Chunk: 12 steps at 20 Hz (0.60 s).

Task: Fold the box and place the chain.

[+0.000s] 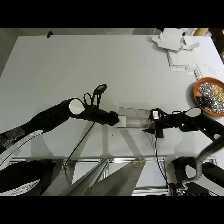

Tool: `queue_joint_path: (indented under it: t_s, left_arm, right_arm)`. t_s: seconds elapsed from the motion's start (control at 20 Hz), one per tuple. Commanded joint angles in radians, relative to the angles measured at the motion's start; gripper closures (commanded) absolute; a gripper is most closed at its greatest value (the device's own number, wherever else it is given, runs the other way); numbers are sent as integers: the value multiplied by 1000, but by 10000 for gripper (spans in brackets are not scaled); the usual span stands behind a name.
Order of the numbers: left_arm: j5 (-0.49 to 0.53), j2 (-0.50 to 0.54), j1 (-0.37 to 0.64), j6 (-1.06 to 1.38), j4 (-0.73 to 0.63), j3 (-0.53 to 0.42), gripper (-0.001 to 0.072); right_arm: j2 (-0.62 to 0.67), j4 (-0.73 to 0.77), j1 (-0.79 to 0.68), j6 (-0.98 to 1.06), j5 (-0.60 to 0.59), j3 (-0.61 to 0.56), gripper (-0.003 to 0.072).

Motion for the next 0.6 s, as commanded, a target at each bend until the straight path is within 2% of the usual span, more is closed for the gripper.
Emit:
queue_joint_path:
  t_s: [0.0,0.25,0.55]
  left_arm:
    - [9,0,-10,0,2,13,395]
    - [0,-24,-47,-31,60,50,395]
    - [-30,-60,-93,-192,217,116,396]
  right_arm:
    - [0,0,0,0,0,0,290]
    - [0,0,0,0,0,0,290]
    - [0,0,0,0,0,0,290]
